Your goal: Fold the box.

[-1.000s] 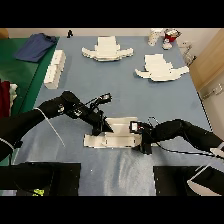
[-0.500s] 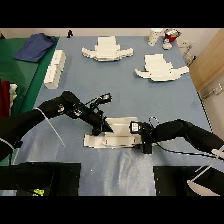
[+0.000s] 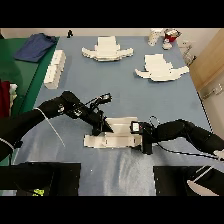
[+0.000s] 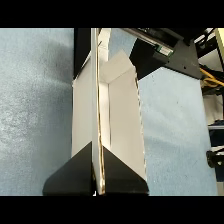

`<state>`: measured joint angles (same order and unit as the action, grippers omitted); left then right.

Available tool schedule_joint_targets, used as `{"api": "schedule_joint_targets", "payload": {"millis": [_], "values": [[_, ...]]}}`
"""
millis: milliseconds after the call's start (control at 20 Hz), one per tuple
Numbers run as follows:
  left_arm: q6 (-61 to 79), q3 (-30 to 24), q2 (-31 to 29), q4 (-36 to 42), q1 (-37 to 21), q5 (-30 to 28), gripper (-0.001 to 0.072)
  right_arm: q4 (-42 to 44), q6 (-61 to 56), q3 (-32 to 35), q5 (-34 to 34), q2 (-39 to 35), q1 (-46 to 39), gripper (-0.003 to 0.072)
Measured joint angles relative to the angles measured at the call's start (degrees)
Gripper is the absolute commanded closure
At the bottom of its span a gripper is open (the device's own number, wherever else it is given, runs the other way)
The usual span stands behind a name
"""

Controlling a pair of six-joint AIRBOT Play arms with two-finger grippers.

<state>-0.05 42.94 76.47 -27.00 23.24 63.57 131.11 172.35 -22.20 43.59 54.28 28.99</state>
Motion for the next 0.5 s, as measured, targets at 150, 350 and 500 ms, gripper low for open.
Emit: {"api": "schedule_joint_targets", "payload": {"millis": [150,350,500], "values": [[0.0,0.0,0.0,0.0,0.0,0.0,0.0696,0.0,0.0,0.0,-0.1,0.5,0.0,0.0003],[0.0,0.0,0.0,0.0,0.0,0.0,0.0696,0.1,0.0,0.0,-0.4,1.5,0.0,0.0077],[0.0,0.0,0.0,-0.1,0.0,0.1,0.0697,0.0,0.0,0.0,-0.7,2.0,0.0,0.0222]]}}
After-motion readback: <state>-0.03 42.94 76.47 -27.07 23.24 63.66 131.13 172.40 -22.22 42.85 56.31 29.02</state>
